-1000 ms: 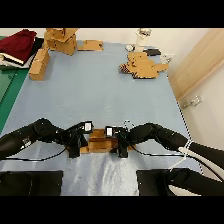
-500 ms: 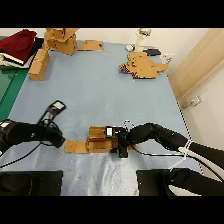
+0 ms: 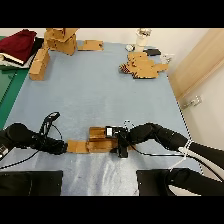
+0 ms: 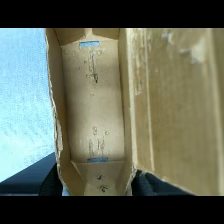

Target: Fold the box.

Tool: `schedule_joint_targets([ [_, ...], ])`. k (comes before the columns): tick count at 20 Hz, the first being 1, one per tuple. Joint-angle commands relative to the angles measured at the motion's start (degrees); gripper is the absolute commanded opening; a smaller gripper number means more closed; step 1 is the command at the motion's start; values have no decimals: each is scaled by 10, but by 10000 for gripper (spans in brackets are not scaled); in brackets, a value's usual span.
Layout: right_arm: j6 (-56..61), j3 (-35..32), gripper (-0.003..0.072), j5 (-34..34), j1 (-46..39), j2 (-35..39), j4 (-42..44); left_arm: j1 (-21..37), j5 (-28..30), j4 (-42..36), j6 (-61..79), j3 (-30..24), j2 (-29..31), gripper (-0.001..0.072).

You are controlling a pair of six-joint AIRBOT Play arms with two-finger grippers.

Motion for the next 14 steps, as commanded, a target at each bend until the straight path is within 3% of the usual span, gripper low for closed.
schedule_joint_targets([
  [1, 0, 0, 500, 0, 0, 0, 0, -14, 41, -62, 26, -7, -32, 6],
  [7, 0, 0, 500, 0, 0, 0, 0, -42, 64, -142, 82, -7, -56, 6],
  [12, 0, 0, 500, 0, 0, 0, 0, -45, 58, -134, 79, -7, -55, 6],
  [14, 0, 0, 500, 0, 0, 0, 0, -44, 59, -97, 44, -7, -55, 6],
])
